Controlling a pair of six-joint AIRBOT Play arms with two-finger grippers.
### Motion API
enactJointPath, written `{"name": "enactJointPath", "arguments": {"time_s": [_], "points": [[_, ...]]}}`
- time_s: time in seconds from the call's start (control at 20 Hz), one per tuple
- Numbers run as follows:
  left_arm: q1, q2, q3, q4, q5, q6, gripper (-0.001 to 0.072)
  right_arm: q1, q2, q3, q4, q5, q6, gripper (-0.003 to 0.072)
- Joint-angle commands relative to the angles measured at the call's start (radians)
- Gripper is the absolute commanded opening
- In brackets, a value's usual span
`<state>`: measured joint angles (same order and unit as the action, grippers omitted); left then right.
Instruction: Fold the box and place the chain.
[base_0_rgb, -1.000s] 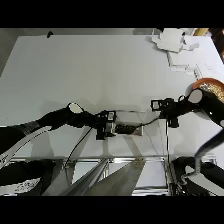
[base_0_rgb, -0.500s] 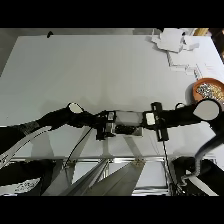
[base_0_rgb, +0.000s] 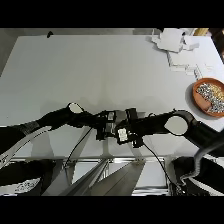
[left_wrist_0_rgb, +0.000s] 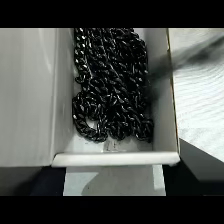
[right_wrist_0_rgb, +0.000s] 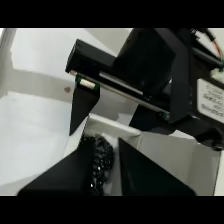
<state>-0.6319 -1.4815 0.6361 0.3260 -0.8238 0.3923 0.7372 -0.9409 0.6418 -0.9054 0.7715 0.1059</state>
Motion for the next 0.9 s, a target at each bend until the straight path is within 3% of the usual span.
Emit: {"name": "enactJointPath", "arguments": {"time_s": [0.0,0.15,0.25,0.3,0.4,0.55,0.65,0.85], "points": [[0.001,0.001,0.001,0.0,0.0,0.0,0.0211,-0.027,-0.021,0.014,-0.151,0.045,0.086,0.0227],[0.001,0.001,0.001,0.0,0.0,0.0,0.0211,-0.185,0.043,0.051,-0.246,0.282,0.089,0.0217],[0.001,0.001,0.001,0.0,0.0,0.0,0.0211,-0.318,0.077,0.05,-0.317,0.407,0.088,0.0148],[0.001,0.001,0.001,0.0,0.0,0.0,0.0211,-0.388,0.074,0.045,-0.345,0.449,0.08,0.0148],[0.001,0.001,0.001,0.0,0.0,0.0,0.0211,-0.535,0.056,0.006,-0.352,0.437,0.013,0.015],[0.001,0.001,0.001,0.0,0.0,0.0,0.0211,-0.661,-0.001,-0.051,-0.357,0.328,-0.08,0.0167],[0.001,0.001,0.001,0.0,0.0,0.0,0.0211,-0.682,-0.049,-0.058,-0.358,0.258,-0.089,0.0241],[0.001,0.001,0.001,0.0,0.0,0.0,0.0211,-0.682,-0.139,-0.058,-0.348,0.167,-0.135,0.024]]}}
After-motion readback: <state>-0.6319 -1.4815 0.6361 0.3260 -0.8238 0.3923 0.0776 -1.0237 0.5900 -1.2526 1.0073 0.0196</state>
